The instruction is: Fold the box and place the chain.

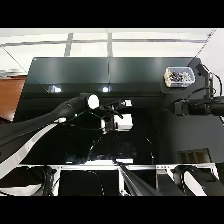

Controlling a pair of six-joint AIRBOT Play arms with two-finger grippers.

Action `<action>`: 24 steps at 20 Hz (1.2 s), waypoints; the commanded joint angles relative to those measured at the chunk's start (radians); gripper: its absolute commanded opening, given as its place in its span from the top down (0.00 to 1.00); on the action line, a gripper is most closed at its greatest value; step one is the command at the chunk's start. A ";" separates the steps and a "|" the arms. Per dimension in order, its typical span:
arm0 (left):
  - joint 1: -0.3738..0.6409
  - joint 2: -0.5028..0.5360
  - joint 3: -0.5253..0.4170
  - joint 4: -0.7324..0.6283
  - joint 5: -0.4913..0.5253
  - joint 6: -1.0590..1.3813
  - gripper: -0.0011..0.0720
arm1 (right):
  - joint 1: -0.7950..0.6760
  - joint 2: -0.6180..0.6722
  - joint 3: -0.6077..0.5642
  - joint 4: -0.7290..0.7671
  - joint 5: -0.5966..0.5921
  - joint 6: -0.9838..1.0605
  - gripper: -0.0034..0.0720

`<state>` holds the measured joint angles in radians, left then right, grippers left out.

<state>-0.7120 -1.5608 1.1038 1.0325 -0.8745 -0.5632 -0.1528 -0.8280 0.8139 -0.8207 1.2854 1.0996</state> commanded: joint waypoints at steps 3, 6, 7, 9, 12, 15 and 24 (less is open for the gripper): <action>0.079 0.023 0.124 0.320 -0.108 -0.284 0.59 | -0.001 0.001 0.000 0.000 -0.015 0.000 0.94; 0.262 0.034 0.195 0.511 -0.139 -0.436 0.59 | 0.000 0.000 -0.002 0.001 -0.034 0.005 0.94; 0.345 0.034 0.209 0.528 -0.126 -0.441 0.59 | 0.000 0.000 -0.002 0.002 -0.040 0.005 0.94; 0.513 0.032 0.218 0.525 -0.058 -0.442 0.59 | 0.000 0.000 -0.002 0.003 -0.057 0.005 0.94; 0.732 0.009 0.225 0.521 0.057 -0.443 0.58 | 0.000 0.000 -0.002 0.005 -0.095 0.005 0.94; 0.902 -0.087 0.333 0.462 0.084 -0.444 0.58 | 0.000 0.000 -0.002 0.010 -0.112 0.007 0.94; 1.042 -0.550 0.916 0.338 -0.204 -0.514 0.58 | 0.000 0.000 -0.002 0.043 -0.146 0.026 0.94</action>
<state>0.3038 -1.9884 1.8763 1.3899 -0.9894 -1.0435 -0.1528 -0.8280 0.8124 -0.7864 1.1473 1.1194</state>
